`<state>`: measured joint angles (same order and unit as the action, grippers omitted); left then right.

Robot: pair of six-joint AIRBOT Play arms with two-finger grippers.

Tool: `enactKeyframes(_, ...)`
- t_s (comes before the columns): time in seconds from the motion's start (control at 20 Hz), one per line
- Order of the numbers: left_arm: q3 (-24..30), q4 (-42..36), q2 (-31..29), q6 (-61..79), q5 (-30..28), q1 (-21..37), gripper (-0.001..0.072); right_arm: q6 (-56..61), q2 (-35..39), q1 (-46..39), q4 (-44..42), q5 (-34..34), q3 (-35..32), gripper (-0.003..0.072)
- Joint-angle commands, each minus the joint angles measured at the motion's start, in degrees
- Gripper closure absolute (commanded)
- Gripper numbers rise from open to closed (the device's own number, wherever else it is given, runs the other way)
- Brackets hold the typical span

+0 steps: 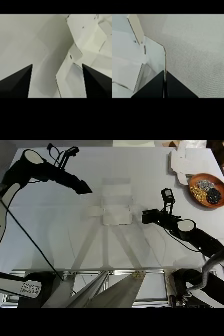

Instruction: Fold the box and place the chain.

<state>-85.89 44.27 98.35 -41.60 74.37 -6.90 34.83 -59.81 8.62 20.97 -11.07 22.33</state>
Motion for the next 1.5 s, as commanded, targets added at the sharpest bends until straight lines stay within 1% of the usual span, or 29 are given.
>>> enactKeyframes(0.0,-5.5,-7.1,7.1,6.5,2.4,-0.8,-0.0001,0.0,0.0,0.0,0.0,0.0,0.0,0.0674)
enactKeyframes(0.15,-5.5,-7.8,8.8,9.9,2.3,-1.8,-0.0001,0.0,0.0,0.0,0.0,0.0,0.0,0.0674)
enactKeyframes(0.3,-5.5,-7.8,9.0,11.8,1.9,-2.4,-0.0001,0.0,0.0,0.0,0.0,0.0,0.0,0.0674)
enactKeyframes(0.55,-5.5,-7.8,9.5,13.4,-3.2,-4.1,0.0,0.0,0.0,0.0,0.0,0.0,0.0,0.0674)
enactKeyframes(0.75,-5.5,-7.8,11.5,13.2,-0.8,-5.7,-0.0001,0.0,0.0,0.0,0.0,0.0,0.0,0.0674)
enactKeyframes(1.0,-5.5,-7.7,12.8,16.0,-1.5,-9.4,0.0001,0.0,0.0,0.0,0.0,0.0,0.0,0.0674)
enactKeyframes(1.2,-5.5,-7.1,13.8,16.2,-1.6,-10.3,0.0011,0.0,0.0,0.0,0.0,0.0,0.0,0.0674)
enactKeyframes(1.3,-5.5,-7.2,14.3,16.6,-2.1,-10.3,0.0155,0.0,0.0,0.0,0.0,0.0,0.0,0.0674)
enactKeyframes(1.35,-5.5,-7.1,14.4,17.7,-2.2,-10.3,0.0204,0.0,0.0,0.0,0.0,0.0,0.0,0.0674)
enactKeyframes(1.45,-5.5,-7.4,14.4,20.3,-2.2,-10.3,0.045,0.0,0.0,0.0,0.0,0.0,0.0,0.0674)
